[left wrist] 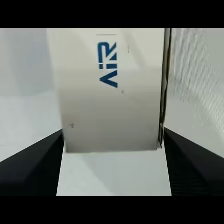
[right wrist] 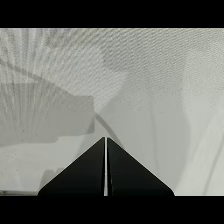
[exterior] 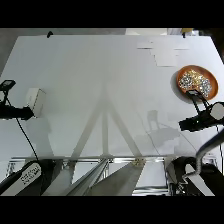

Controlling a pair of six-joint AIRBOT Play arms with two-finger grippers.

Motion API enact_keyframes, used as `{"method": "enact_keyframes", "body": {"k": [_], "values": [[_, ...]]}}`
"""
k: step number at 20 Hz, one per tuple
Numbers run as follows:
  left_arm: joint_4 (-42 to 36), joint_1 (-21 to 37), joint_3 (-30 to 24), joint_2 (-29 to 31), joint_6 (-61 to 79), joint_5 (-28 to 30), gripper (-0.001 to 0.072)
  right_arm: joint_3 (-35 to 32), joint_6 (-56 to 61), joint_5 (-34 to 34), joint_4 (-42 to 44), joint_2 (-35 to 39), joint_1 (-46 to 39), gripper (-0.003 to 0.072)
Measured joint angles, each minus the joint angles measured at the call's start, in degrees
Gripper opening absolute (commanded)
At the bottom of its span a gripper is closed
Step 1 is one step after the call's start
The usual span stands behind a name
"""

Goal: Fold the box and place the chain.

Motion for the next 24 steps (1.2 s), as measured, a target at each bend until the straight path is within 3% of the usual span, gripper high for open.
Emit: {"method": "enact_keyframes", "body": {"k": [5, 9, 16, 24], "values": [[-3.2, -1.3, 0.0, 13.6, -2.0, 1.7, 0.0632, 0.0, 0.0, 0.0, 0.0, 0.0, 0.0, 0.002], [-4.3, -5.1, 0.0, 19.7, -5.2, -1.4, 0.0631, 0.0, 0.0, 0.0, 0.0, 0.0, 0.0, 0.002], [-4.8, -8.5, 0.0, 22.1, -6.6, -4.7, 0.0631, 0.0, 0.0, 0.0, 0.0, 0.0, 0.0, 0.002], [-5.0, -8.9, 0.0, 22.3, -6.8, -4.7, 0.0636, 0.0, 0.0, 0.0, 0.0, 0.0, 0.0, 0.002]]}}
